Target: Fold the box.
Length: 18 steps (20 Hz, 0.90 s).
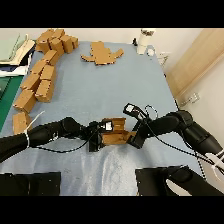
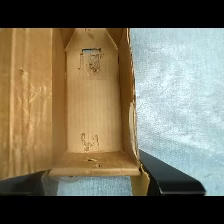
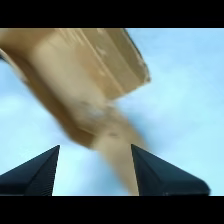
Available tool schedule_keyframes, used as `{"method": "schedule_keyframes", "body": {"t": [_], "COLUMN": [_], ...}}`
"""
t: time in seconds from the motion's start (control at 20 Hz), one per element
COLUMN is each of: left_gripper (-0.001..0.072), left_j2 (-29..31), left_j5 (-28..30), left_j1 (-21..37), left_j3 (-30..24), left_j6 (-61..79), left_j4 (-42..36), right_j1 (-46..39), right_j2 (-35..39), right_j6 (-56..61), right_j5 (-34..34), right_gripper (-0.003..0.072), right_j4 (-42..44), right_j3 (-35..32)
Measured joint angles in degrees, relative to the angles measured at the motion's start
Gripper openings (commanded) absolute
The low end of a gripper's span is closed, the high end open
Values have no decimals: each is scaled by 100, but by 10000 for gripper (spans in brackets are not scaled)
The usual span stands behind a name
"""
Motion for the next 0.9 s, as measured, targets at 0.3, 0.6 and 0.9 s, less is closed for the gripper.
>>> {"method": "schedule_keyframes", "body": {"t": [0.3,0.6,0.9], "left_gripper": [524,524,524], "left_j2": [0,0,0], "left_j5": [0,0,0], "left_j1": [0,0,0], "left_j3": [0,0,0], "left_j6": [0,0,0], "left_j4": [0,-2,-2], "right_j1": [70,98,101], "right_j2": [76,-7,-1191], "right_j6": [1947,3303,3554], "right_j5": [-208,531,1021], "right_gripper": [701,91,4], "right_j4": [1119,1467,1563], "right_j3": [0,42,866]}}
